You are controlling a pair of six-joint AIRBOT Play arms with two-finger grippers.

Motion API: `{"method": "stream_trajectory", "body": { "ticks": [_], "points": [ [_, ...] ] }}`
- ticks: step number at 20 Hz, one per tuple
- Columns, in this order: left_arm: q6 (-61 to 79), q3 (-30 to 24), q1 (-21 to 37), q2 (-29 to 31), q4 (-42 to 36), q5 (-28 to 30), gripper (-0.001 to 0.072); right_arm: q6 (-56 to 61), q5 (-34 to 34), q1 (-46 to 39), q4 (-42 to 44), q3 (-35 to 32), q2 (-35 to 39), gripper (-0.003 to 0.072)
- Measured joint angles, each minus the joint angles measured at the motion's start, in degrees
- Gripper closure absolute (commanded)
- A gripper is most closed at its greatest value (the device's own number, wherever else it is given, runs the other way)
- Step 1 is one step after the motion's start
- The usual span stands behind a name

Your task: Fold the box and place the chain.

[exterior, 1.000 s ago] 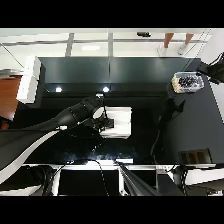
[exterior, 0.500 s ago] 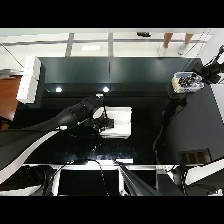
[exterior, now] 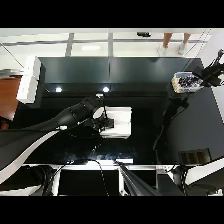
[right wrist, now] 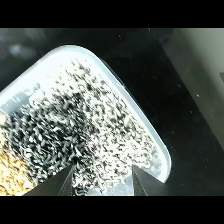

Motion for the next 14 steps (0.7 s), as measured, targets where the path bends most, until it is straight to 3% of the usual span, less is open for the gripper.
{"method": "stream_trajectory", "body": {
  "ticks": [10, 12, 14],
  "points": [
    [0.0, 0.0, 0.0, 0.0, 0.0, 0.0, 0.0677, -1.7, 0.4, -0.3, -1.8, 0.1, -1.2, 0.0278],
    [0.0, 0.0, 0.0, 0.0, 0.0, 0.0, 0.0677, -2.0, 0.0, -0.3, -2.5, 0.1, -1.4, 0.039],
    [0.0, 0.0, 0.0, 0.0, 0.0, 0.0, 0.0677, -3.3, -0.3, -0.3, -3.0, 0.1, -1.4, 0.039]
  ]
}}
